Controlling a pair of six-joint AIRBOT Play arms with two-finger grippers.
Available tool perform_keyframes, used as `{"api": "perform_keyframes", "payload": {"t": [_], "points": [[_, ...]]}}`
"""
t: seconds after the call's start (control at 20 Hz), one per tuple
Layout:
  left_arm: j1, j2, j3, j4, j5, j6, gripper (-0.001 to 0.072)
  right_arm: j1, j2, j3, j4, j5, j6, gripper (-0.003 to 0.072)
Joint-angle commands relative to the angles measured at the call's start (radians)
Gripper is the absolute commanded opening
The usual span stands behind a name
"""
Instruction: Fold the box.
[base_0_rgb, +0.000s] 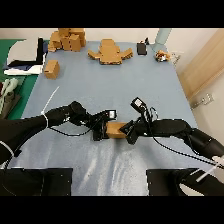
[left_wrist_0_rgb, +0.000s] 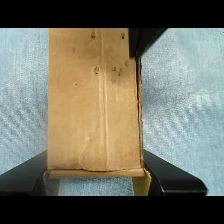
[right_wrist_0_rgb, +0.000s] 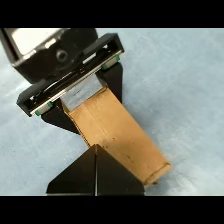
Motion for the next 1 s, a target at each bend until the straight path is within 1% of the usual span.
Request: {"api": "perform_keyframes", "payload": {"t": [0.0,0.05,0.1,0.15,0.2,0.25,0.35,0.45,0.55,0.7,0.85,0.95], "points": [[0.001,-0.001,0.000,0.000,0.000,0.000,0.0513,-0.003,0.076,0.019,-0.325,0.019,0.337,0.0006],[0.001,-0.001,0.000,0.000,0.000,0.000,0.0514,-0.003,0.082,0.045,-0.533,-0.004,0.553,0.0006],[0.001,-0.001,0.000,0.000,0.000,0.000,0.0514,-0.003,0.079,0.082,-0.727,-0.053,0.760,0.0007],[0.001,-0.001,0.000,0.000,0.000,0.000,0.0514,-0.003,0.066,0.129,-0.900,-0.126,0.941,0.0007],[0.001,-0.001,0.000,0.000,0.001,0.000,0.0514,-0.003,0.033,0.192,-1.036,-0.226,1.062,0.0007],[0.001,-0.001,0.000,0.000,0.000,0.000,0.0513,-0.007,-0.015,0.261,-1.104,-0.322,1.121,0.0007],[0.001,-0.001,0.000,0.000,0.000,0.000,0.0514,-0.041,-0.133,0.380,-1.093,-0.435,1.157,0.0007],[0.001,-0.001,0.000,0.000,0.000,0.000,0.0514,-0.071,-0.248,0.457,-1.051,-0.489,1.197,0.0006],[0.001,-0.001,0.000,0.000,0.000,0.000,0.0514,-0.084,-0.333,0.502,-1.004,-0.515,1.233,0.0007],[0.001,-0.001,0.000,0.000,0.000,0.000,0.0514,-0.083,-0.385,0.515,-0.967,-0.506,1.243,0.0007],[0.001,0.000,0.000,0.000,0.000,-0.015,0.0514,-0.083,-0.386,0.515,-0.961,-0.519,1.242,0.0007],[0.002,0.011,0.002,0.002,-0.001,-0.091,0.0514,-0.083,-0.386,0.515,-0.960,-0.519,1.242,0.0006]]}}
